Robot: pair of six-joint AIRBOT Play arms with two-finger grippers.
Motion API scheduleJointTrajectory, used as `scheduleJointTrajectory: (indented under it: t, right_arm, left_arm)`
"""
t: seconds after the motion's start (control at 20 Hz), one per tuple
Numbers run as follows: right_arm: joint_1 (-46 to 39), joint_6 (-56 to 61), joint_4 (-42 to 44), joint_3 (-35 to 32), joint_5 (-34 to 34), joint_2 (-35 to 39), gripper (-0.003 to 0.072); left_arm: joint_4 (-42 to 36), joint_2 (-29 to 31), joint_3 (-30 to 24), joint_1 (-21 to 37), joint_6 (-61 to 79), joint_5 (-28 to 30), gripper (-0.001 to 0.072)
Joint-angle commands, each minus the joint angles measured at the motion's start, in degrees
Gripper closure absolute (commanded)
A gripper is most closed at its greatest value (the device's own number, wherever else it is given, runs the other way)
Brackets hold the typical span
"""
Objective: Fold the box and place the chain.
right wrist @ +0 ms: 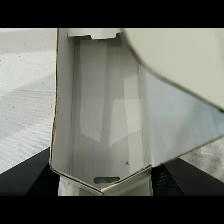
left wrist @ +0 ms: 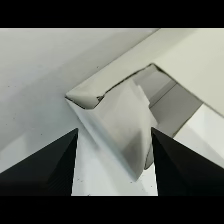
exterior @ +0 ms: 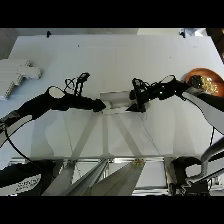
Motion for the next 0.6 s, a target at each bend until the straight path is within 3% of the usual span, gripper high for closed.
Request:
scheduleJointTrajectory:
  t: [0.0, 0.55]
  right_arm:
    - [0.0, -0.04, 0.02, 0.02, 0.04, 0.0, 0.0187]
    - [0.0, -0.04, 0.02, 0.02, 0.04, 0.0, 0.0187]
  left_arm:
    - [12.7, -0.28, 3.26, -1.95, -12.68, 0.44, 0.0223]
    - [28.41, -3.52, 8.68, -7.52, -28.0, -0.9, 0.027]
